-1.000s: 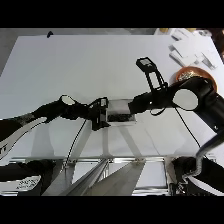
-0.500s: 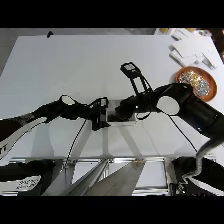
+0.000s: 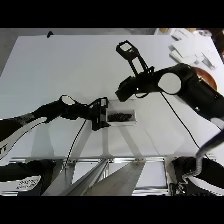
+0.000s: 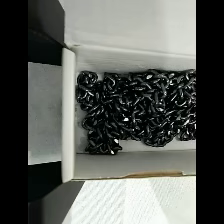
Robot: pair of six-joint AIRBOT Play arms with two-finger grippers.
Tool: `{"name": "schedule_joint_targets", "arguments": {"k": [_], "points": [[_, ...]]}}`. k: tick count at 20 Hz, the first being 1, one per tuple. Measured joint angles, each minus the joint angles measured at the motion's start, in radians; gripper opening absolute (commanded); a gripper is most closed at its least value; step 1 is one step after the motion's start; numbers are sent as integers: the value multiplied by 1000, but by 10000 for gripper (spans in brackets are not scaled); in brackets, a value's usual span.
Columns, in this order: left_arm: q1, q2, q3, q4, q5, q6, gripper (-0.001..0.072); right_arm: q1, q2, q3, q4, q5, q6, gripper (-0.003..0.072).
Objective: Fold the box and place the chain.
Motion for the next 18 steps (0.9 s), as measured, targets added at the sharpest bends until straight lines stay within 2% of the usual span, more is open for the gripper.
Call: {"name": "schedule_joint_targets", "arguments": {"k": [6,11,12,14,18], "points": [[0,0,0,0,0,0,107,-29,-179,20,38,101,-236,18],[0,0,0,0,0,0,107,2,-183,-11,146,206,-518,19],[0,0,0,0,0,0,107,10,-169,-29,169,209,-566,61],[0,0,0,0,0,0,107,25,-136,-73,197,213,-647,211],[0,0,0,0,0,0,107,37,-76,-155,222,187,-732,260]]}}
